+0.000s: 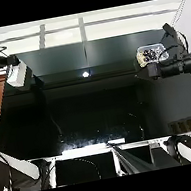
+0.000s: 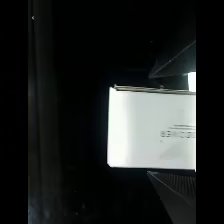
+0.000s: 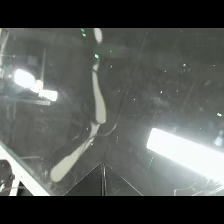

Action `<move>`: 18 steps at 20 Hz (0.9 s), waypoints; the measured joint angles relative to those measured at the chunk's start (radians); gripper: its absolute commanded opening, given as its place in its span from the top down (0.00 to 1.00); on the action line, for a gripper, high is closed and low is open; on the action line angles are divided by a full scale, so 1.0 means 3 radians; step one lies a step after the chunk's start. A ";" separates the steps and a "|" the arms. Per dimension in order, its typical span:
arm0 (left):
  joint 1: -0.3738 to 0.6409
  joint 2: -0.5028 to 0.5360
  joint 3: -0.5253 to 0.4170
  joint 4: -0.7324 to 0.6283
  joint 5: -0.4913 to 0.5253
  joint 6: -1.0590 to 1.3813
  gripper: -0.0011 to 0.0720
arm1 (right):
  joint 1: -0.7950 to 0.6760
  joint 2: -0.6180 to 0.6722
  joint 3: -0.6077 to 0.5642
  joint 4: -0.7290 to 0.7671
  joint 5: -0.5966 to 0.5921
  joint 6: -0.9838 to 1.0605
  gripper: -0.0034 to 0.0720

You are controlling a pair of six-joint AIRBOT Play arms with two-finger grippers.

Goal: Fold the box and place the chain.

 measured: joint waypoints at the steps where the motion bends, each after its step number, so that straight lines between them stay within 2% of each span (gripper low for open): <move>1: -0.0009 0.0041 0.0134 0.0083 -0.0270 -0.0177 0.35 | 0.0004 0.0000 0.0000 -0.0003 -0.0065 0.0001 0.94; 2: -0.0013 0.0106 0.0226 0.0161 -0.0604 -0.0434 0.69 | 0.0006 0.0000 0.0000 -0.0004 -0.0125 0.0000 0.94; 3: -0.0018 0.0196 0.0249 0.0225 -0.0958 -0.0692 0.95 | -0.0003 0.0000 0.0001 -0.0005 -0.0177 -0.0013 0.94; 5: -0.0052 0.0472 0.0057 0.0233 -0.1550 -0.0977 0.95 | -0.0067 0.0000 0.0004 -0.0024 -0.0201 -0.0041 0.94; 6: -0.0098 0.0674 -0.0146 0.0183 -0.1705 -0.1043 0.95 | -0.0126 0.0005 0.0006 -0.0062 -0.0183 -0.0043 0.94; 8: -0.0263 0.1246 -0.0771 0.0083 -0.1718 -0.1143 0.95 | -0.0278 0.0070 0.0008 -0.0264 -0.0097 0.0003 0.94; 12: -0.0791 0.2706 -0.2496 -0.0005 -0.0898 -0.1230 0.95 | -0.0484 0.0505 -0.0131 -0.1144 -0.0174 0.0233 0.94; 15: -0.1211 0.3772 -0.3722 -0.0053 -0.0200 -0.1255 0.95 | -0.0537 0.0933 -0.0601 -0.1506 -0.0642 0.0317 0.94; 18: -0.1442 0.4557 -0.4504 -0.0114 0.0210 -0.1274 0.95 | -0.0554 0.1127 -0.1007 -0.1611 -0.1074 0.0350 0.93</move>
